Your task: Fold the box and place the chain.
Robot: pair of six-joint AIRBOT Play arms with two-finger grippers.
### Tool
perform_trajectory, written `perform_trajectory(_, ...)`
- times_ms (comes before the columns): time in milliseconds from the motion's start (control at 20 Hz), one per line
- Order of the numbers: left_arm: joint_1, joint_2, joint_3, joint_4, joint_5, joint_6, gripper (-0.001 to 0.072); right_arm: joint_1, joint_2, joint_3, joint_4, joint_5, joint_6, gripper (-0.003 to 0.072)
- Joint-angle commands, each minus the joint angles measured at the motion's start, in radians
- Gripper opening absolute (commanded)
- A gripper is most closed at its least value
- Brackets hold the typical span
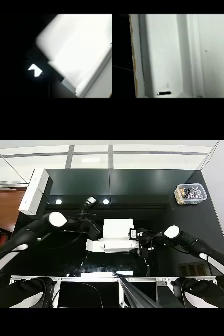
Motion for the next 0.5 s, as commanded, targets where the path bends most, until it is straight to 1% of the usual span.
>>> perform_trajectory(0, 0.118, 0.127, 0.008, 0.102, -0.178, -0.023, 0.0027, 0.001, 0.0, 0.0, 0.0, 0.001, 0.0, 0.0202)
perform_trajectory(50, 0.145, 0.149, 0.002, 0.089, -0.257, 0.045, 0.0027, 0.001, 0.0, 0.0, 0.0, 0.001, 0.0, 0.0202)
perform_trajectory(150, 0.15, 0.155, -0.02, 0.059, -0.433, 0.296, 0.003, 0.001, 0.0, 0.0, 0.0, 0.001, 0.0, 0.0202)
perform_trajectory(200, 0.131, 0.153, -0.042, 0.06, -0.465, 0.375, 0.0095, 0.001, 0.0, 0.0, 0.0, 0.001, 0.0, 0.0202)
perform_trajectory(250, 0.109, 0.153, -0.066, 0.06, -0.438, 0.441, 0.0375, 0.001, 0.0, 0.0, 0.0, 0.001, 0.0, 0.0202)
perform_trajectory(300, 0.087, 0.153, -0.089, 0.06, -0.375, 0.473, 0.069, 0.001, 0.0, 0.0, 0.0, 0.001, 0.0, 0.0202)
perform_trajectory(350, 0.065, 0.152, -0.105, 0.058, -0.293, 0.473, 0.0712, 0.001, 0.0, 0.0, 0.0, 0.001, 0.0, 0.0202)
perform_trajectory(400, 0.038, 0.145, -0.115, 0.06, -0.206, 0.492, 0.0712, 0.001, 0.0, 0.0, 0.0, 0.001, 0.0, 0.0202)
perform_trajectory(450, 0.011, 0.135, -0.12, 0.06, -0.142, 0.553, 0.0709, 0.001, 0.0, 0.0, 0.0, 0.001, 0.0, 0.0202)
